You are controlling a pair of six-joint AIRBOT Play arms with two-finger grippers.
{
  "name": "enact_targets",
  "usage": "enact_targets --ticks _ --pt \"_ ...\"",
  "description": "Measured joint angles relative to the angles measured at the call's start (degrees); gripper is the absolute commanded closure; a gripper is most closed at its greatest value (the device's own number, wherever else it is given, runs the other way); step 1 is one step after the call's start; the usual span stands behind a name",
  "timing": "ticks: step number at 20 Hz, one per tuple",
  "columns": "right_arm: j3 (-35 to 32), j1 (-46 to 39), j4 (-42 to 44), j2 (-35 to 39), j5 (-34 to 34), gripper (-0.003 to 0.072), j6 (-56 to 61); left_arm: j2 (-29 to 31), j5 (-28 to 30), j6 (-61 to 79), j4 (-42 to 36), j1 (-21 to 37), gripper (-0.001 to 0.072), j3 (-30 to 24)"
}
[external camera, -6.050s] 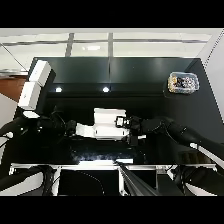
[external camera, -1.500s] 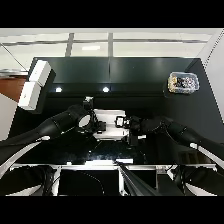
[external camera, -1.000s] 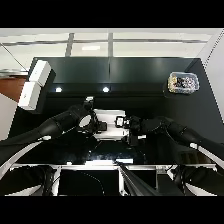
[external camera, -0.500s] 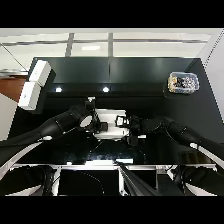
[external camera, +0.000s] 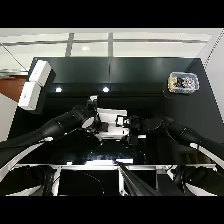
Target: Fold the box and place the chain.
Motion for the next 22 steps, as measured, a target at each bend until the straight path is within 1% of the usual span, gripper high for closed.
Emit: enact_targets --ticks 1,2,6,8,11,12,17,19,22 --pt "0.0 0.0 0.0 0.0 0.0 0.0333 -0.02 0.0 0.39 0.0 -0.09 -0.02 0.0333 0.04" --pt "0.0 0.0 0.0 0.0 -0.11 0.0333 -0.04 0.0 0.33 -0.02 -0.15 -0.07 0.0287 0.04" --pt "0.0 0.0 0.02 0.0 -0.09 0.0332 -0.02 0.0 -0.13 -0.02 0.04 -0.07 0.0288 0.04" --pt "0.0 0.02 0.02 0.0 -0.09 0.0333 0.0 0.0 -0.24 -0.02 0.33 -0.07 0.0307 0.04" --pt "0.0 0.0 0.02 0.0 -0.07 0.0333 0.0 0.0 -0.55 -0.37 0.87 -0.07 0.0421 0.07" --pt "0.0 0.0 0.02 0.0 -0.07 0.0333 0.0 -0.02 -0.83 -0.72 1.03 -0.07 0.0441 0.15" --pt "0.0 0.0 0.04 0.0 -0.04 0.0333 0.04 -0.85 -3.1 -1.77 2.91 -0.13 0.0439 1.81" --pt "0.0 0.0 0.09 0.0 -0.04 0.0333 0.04 -1.9 -4.94 -1.86 3.28 -0.26 0.0439 2.73" --pt "0.0 0.0 0.13 0.0 -0.04 0.0333 0.2 -2.75 -5.73 -1.97 3.54 -0.61 0.0439 3.61"
